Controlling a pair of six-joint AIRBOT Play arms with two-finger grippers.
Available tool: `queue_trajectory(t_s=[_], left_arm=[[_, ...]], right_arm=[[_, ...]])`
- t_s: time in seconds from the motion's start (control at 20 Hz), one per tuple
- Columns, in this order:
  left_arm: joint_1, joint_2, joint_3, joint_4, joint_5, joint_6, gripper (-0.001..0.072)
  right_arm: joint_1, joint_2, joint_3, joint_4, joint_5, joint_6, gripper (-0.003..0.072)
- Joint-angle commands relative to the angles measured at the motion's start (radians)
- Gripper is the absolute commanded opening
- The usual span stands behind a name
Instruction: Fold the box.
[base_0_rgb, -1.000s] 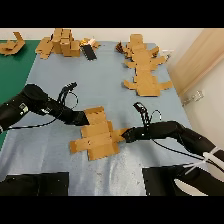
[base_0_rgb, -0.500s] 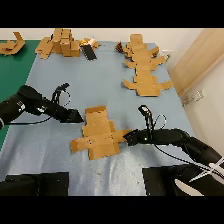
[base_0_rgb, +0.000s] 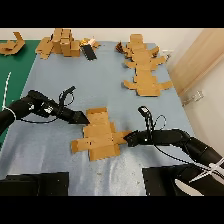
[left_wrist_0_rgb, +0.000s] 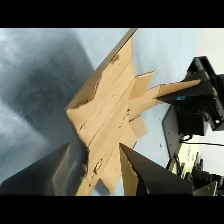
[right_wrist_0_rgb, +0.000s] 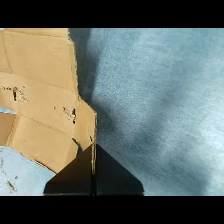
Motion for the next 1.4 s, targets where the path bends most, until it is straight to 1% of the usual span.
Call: queue_trajectory(t_s=[0.0, 0.25, 0.4, 1.35], left_arm=[[0.001, -0.016, 0.013, -0.053, -0.024, 0.086, 0.0471], [-0.002, -0.052, 0.063, -0.054, -0.084, 0.092, 0.0471], [-0.003, -0.069, 0.067, -0.052, -0.082, 0.092, 0.0472], [-0.005, -0.07, 0.067, -0.053, -0.081, 0.092, 0.0472]], right_arm=[[0.001, 0.001, -0.001, -0.006, -0.006, 0.008, 0.0003], [0.001, 0.001, -0.001, -0.006, -0.005, 0.008, 0.0003], [0.001, 0.002, 0.0, -0.009, -0.005, 0.008, 0.0003], [0.001, 0.002, 0.0, -0.017, 0.01, 0.008, 0.0003]])
